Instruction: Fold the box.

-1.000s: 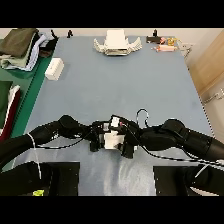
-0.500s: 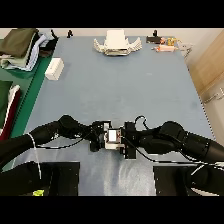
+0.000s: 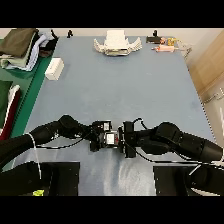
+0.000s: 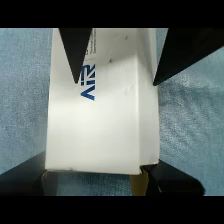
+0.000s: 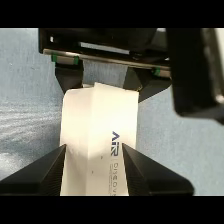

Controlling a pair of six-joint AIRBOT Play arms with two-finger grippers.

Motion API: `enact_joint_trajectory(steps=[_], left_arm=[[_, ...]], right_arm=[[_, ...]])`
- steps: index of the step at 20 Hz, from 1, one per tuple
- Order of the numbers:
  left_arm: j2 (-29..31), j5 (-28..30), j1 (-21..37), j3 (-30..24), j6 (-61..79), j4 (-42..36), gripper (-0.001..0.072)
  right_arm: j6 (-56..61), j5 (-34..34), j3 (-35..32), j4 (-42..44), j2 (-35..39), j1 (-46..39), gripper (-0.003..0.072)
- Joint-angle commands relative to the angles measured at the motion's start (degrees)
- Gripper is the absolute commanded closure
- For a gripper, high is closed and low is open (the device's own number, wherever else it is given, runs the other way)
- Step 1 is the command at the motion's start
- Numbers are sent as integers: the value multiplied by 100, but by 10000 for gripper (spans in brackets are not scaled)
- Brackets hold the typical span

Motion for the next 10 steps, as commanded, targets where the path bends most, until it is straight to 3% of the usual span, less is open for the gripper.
enact_joint_trajectory(steps=[1, 10], left_arm=[[-2, -7, 4, 4, 2, 0, 238], [-2, -7, 4, 4, 4, 0, 238]], right_arm=[[0, 22, -2, -122, -85, -2, 136], [0, 39, -2, -509, -160, -2, 139]])
